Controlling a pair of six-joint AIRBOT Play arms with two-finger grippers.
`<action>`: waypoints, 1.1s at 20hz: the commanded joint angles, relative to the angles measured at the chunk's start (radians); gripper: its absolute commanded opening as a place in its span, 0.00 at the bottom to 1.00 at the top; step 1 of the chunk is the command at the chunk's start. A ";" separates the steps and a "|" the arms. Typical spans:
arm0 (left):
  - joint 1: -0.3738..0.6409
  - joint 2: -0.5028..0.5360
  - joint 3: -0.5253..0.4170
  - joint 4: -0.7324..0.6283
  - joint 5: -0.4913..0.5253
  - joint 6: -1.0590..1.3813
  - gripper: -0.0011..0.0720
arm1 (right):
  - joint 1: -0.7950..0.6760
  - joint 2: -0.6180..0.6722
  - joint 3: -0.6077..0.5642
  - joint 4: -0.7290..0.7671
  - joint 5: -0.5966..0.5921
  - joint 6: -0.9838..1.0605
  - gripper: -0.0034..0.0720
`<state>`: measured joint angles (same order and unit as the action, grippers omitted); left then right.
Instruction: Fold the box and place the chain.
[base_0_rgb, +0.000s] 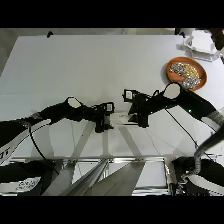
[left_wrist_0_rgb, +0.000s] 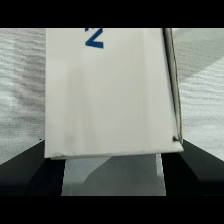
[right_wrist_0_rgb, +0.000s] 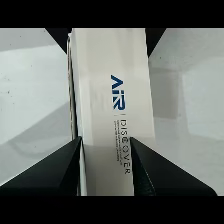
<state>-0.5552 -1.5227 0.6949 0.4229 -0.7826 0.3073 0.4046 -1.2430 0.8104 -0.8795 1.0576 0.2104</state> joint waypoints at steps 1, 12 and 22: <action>0.000 -0.001 0.000 0.000 0.000 0.000 0.45 | 0.001 0.000 0.000 -0.027 -0.005 0.026 0.44; 0.000 -0.001 0.000 0.000 0.000 0.000 0.45 | 0.022 0.038 -0.061 -0.054 -0.056 0.026 0.59; 0.000 -0.001 0.000 0.000 0.000 0.000 0.45 | 0.022 0.137 -0.093 0.233 -0.117 0.015 0.06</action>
